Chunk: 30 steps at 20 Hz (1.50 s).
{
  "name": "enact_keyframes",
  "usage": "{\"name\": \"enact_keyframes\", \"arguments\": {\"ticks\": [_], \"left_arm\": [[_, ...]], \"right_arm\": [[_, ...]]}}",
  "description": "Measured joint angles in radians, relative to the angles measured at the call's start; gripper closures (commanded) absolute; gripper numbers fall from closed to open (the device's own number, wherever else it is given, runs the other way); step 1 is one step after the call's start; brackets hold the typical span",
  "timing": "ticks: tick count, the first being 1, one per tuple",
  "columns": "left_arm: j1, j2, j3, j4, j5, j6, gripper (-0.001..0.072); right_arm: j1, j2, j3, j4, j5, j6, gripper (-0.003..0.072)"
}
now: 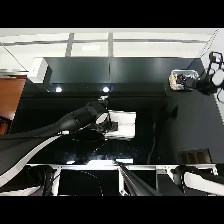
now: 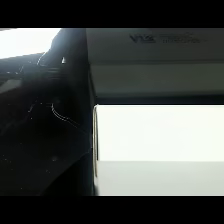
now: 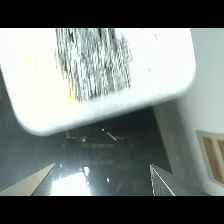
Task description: Fold the box and place the chain.
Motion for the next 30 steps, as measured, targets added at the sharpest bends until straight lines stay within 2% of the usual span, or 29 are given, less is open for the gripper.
{"name": "enact_keyframes", "arguments": {"ticks": [5,6,7,13,14,15,18,21,25,30], "left_arm": [[0.0,0.0,0.0,0.0,0.004,0.0,0.0683],[0.0,0.0,0.0,0.0,0.004,0.0,0.0682],[0.0,0.0,0.0,0.0,0.005,0.0,0.0682],[0.0,0.0,0.0,0.0,0.004,0.0,0.0682],[0.0,0.0,0.0,0.0,0.004,0.0,0.0683],[0.0,0.0,0.0,0.0,0.004,0.0,0.0682],[0.0,0.0,0.0,0.0,0.004,0.0,0.0682],[0.0,0.0,0.0,0.0,0.004,0.0,0.0682],[0.0,0.0,0.0,0.0,0.004,0.0,0.0682],[0.0,0.0,0.0,0.0,0.004,0.0,0.0682]], "right_arm": [[-0.028,-0.303,0.308,0.08,0.033,-0.083,0.0034],[-0.03,-0.341,0.341,0.087,0.041,-0.092,0.0075],[-0.032,-0.369,0.366,0.09,0.043,-0.097,0.0212],[-0.035,-0.452,0.418,0.083,0.027,-0.114,0.021],[-0.035,-0.457,0.421,0.082,0.024,-0.114,0.035],[-0.035,-0.46,0.423,0.082,0.024,-0.114,0.0684],[-0.036,-0.456,0.434,0.073,0.056,-0.116,0.067],[-0.036,-0.396,0.443,0.066,0.122,-0.124,0.0671],[-0.027,-0.23,0.446,0.1,0.219,-0.169,0.0675],[-0.022,-0.006,0.447,0.133,0.254,-0.216,0.0676]]}}
